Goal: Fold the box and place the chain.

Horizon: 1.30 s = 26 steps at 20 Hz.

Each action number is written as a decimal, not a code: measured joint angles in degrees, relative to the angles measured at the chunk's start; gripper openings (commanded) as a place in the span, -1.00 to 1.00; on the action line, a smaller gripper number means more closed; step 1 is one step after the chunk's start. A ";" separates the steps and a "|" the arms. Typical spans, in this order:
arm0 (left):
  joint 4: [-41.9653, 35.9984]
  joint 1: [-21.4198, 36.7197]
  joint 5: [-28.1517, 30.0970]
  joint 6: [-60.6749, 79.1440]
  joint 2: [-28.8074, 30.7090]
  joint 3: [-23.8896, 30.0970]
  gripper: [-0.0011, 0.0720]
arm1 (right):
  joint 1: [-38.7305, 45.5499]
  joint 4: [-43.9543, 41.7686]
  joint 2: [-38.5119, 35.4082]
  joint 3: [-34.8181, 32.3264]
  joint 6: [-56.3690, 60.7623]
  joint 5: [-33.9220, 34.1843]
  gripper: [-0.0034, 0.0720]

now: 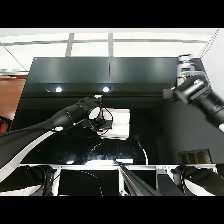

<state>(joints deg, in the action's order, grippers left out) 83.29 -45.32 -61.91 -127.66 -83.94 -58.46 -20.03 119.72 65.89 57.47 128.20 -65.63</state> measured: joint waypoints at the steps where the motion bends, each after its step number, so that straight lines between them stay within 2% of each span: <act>1: 0.00 0.00 0.00 0.00 0.00 0.00 -0.89 | 5.05 -1.99 1.03 0.44 0.42 2.93 -0.19; 2: 0.00 0.00 0.13 0.00 0.00 0.00 -0.90 | 10.03 -5.40 2.36 1.42 0.63 5.55 -0.01; 3: 0.02 0.00 0.26 0.00 -0.02 0.00 -0.89 | 15.21 -10.43 4.15 3.02 0.24 8.07 1.00; 6: 0.04 0.00 0.24 0.00 0.00 0.00 -0.89 | 27.41 -29.20 11.43 10.54 -8.55 12.35 1.00; 9: 0.13 0.00 0.24 0.00 0.00 0.00 -0.89 | 34.58 -41.18 20.41 21.49 -12.66 10.12 0.99; 12: 0.22 0.04 0.20 0.00 0.00 0.00 -0.89 | 37.44 -44.15 28.74 31.32 -9.18 5.09 0.99; 15: 0.22 0.04 -0.04 0.00 0.00 0.00 -0.89 | 38.53 -46.73 34.77 36.72 -5.03 3.23 0.98; 16: 0.22 0.04 -0.09 0.00 0.00 0.00 -0.89 | 38.75 -47.78 36.22 37.68 -4.26 3.41 0.66; 17: 0.22 0.04 -0.09 0.00 0.00 0.00 -0.89 | 38.88 -48.52 37.42 38.29 -3.56 3.56 0.54; 26: 0.22 0.04 -0.20 0.00 -0.02 0.00 -0.89 | 39.17 -50.80 42.40 39.95 -0.63 4.44 0.54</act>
<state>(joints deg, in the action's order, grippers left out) 83.50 -45.28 -62.11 -127.66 -83.96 -58.46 19.14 68.93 108.29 97.43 127.57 -61.19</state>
